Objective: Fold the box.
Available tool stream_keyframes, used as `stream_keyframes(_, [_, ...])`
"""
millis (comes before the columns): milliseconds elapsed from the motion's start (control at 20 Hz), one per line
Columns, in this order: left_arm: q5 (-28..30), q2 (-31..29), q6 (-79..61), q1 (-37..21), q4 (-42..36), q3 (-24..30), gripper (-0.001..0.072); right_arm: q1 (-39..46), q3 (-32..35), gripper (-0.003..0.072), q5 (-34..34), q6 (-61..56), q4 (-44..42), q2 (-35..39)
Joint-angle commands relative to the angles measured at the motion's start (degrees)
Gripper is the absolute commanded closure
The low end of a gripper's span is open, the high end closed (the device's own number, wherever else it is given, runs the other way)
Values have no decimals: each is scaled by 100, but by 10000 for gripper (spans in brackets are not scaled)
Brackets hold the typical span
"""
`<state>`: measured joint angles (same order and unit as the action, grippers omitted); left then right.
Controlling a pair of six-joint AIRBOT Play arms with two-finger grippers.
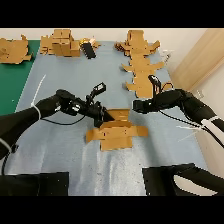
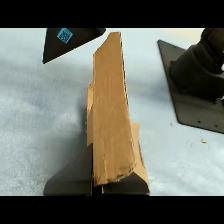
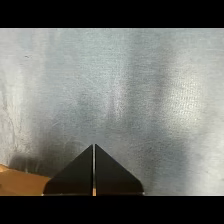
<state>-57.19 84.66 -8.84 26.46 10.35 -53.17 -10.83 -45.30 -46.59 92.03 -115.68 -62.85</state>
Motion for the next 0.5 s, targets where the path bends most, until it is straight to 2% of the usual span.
stream_keyframes(0, [651, -382, -688, 175, -116, 553, 696, 0, 2, 666, 13, -2, 26, -4])
stream_keyframes(450, [809, -345, -678, 205, 46, 636, 696, -35, 2, 666, 22, 2, 118, -2])
